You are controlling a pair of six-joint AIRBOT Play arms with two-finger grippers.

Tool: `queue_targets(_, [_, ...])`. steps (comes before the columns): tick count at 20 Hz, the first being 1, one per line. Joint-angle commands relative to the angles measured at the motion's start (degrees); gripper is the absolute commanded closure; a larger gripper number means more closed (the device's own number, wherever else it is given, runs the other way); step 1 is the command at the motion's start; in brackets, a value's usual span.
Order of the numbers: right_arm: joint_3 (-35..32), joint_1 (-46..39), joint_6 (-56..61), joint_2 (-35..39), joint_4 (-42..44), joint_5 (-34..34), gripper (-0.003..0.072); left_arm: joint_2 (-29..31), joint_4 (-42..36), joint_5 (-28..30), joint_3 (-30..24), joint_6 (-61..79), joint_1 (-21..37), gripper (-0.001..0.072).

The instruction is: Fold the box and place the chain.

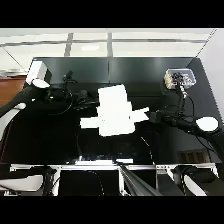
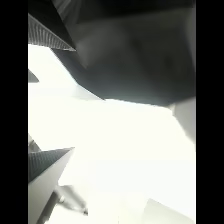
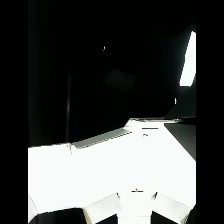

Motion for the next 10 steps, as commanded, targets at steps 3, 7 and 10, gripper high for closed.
queue_targets(3, [-0.13, 1.14, -0.33, 0.09, 0.15, -0.76, 0.0672, -14.12, -6.16, -11.98, 11.15, 6.36, -2.4, -0.0003])
queue_targets(7, [-0.11, 1.14, -0.33, 0.09, 0.15, -0.48, 0.0672, -20.35, -2.67, -19.65, 19.5, 10.36, -5.62, 0.0023])
queue_targets(10, [-0.11, 1.14, -0.9, 0.09, 0.0, -0.04, 0.0672, -24.76, -1.7, -29.14, 25.0, 14.19, -6.32, 0.0213])
